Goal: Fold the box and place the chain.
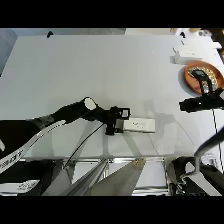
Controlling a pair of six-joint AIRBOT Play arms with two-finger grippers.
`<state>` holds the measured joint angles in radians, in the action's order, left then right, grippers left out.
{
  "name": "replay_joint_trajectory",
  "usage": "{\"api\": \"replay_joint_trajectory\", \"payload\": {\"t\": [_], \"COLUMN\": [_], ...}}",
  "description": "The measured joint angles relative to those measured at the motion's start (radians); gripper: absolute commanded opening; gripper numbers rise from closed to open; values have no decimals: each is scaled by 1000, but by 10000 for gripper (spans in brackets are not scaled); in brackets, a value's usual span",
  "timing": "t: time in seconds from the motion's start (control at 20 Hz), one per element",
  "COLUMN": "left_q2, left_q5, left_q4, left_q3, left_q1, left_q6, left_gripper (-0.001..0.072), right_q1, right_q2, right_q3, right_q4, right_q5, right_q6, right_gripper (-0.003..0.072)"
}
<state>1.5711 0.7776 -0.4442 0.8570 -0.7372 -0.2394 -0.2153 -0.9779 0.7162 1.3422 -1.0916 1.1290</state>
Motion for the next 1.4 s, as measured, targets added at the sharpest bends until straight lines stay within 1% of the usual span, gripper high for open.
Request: {"api": "replay_joint_trajectory", "payload": {"t": [0.2, 0.45, 0.65, 0.8, 0.9, 1.05, 1.2, 1.4], "left_q2": [-84, -194, -222, -229, -232, -245, -284, -364], "left_q5": [-34, -119, -171, -225, -246, -262, -256, -186], "left_q4": [7, 10, -12, -48, -89, -193, -367, -593], "left_q3": [0, 0, 0, 0, 0, 0, 0, -7], "left_q1": [0, 19, 40, 89, 147, 259, 398, 634], "left_q6": [0, 46, 99, 193, 283, 461, 682, 953], "left_gripper": [4, 2, 0, -2, -3, -4, -4, -4], "right_q1": [0, 0, 0, 0, 0, 0, 0, 0], "right_q2": [-10, -13, -14, -14, -14, -14, -14, -14], "right_q3": [0, 0, 0, 0, 0, 0, 0, 0], "right_q4": [-12, -17, -18, -18, -17, -14, -14, -14], "right_q5": [-10, -19, -26, -30, -34, -35, -40, -45], "right_q6": [0, 0, 0, 0, 0, -2, -3, -3], "right_gripper": [15, 14, 14, 14, 14, 14, 14, 14]}}
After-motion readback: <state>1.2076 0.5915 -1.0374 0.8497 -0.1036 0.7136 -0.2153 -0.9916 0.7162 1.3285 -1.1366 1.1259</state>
